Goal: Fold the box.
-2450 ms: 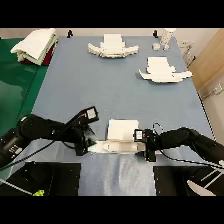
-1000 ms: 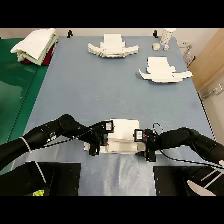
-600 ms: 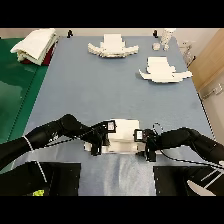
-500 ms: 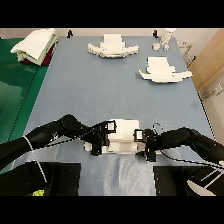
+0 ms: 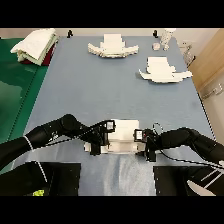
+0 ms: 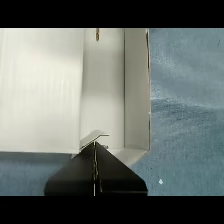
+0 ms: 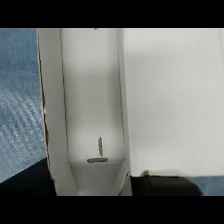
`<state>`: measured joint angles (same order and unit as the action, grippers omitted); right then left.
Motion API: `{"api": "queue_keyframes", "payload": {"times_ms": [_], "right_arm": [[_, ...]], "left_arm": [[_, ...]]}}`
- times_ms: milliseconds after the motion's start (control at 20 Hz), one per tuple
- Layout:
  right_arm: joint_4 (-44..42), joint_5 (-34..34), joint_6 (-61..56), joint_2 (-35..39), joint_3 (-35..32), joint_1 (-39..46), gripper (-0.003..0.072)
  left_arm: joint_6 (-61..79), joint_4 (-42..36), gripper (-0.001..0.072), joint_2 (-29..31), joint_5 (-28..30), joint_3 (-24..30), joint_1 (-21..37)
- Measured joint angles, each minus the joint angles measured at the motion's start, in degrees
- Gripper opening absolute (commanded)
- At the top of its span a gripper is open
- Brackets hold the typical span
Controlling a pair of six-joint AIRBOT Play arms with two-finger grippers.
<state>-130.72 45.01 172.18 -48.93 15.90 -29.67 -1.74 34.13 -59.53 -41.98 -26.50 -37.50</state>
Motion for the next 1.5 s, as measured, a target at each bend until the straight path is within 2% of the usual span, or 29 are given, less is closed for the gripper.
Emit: {"api": "queue_keyframes", "payload": {"times_ms": [450, 650, 700, 750, 800, 850, 1100, 1150, 1350, 1400, 1500], "right_arm": [[0.0, 0.0, 0.0, 0.0, 0.0, 0.0, 0.0515], [0.0, 0.0, 0.0, 0.0, 0.0, 0.0, 0.0514], [0.0, 0.0, 0.0, 0.0, 0.0, 0.0, 0.0515], [0.0, 0.0, 0.0, 0.0, 0.0, 0.0, 0.0514], [0.0, 0.0, 0.0, 0.0, 0.0, 0.0, 0.0515], [0.0, 0.0, 0.0, 0.0, 0.0, 0.0, 0.0515], [0.0, 0.0, 0.0, 0.0, 0.0, 0.0, 0.0515], [0.0, 0.0, 0.0, 0.0, 0.0, 0.0, 0.0514], [0.0, 0.0, 0.0, 0.0, 0.0, 0.0, 0.0514], [0.0, 0.0, 0.0, 0.0, 0.0, 0.0, 0.0514], [0.0, 0.0, 0.0, 0.0, 0.0, 0.0, 0.0515]], "left_arm": [[-1.0, 4.2, 0.0013, 1.4, -0.3, 0.2, 1.6], [-1.2, 7.2, 0.0017, 4.1, -2.2, 0.2, 2.8], [-1.2, 7.7, 0.0257, 5.0, -2.6, 0.4, 3.2], [-1.3, 8.1, 0.0421, 6.0, -3.3, 0.6, 3.5], [-1.3, 8.3, 0.0323, 6.8, -4.1, 0.8, 3.7], [-1.3, 8.5, 0.0284, 7.4, -4.9, 1.2, 3.8], [-1.3, 6.9, 0.0275, 8.7, -7.1, 2.7, 3.5], [-1.3, 6.2, 0.0113, 8.7, -6.9, 2.9, 3.0], [-1.2, 3.2, 0.0091, 7.0, -2.1, 3.2, -0.2], [-0.9, 2.0, 0.0032, 6.3, -0.6, 3.1, -1.1], [0.2, 0.2, 0.0013, 4.8, 1.3, 2.8, -2.7]]}}
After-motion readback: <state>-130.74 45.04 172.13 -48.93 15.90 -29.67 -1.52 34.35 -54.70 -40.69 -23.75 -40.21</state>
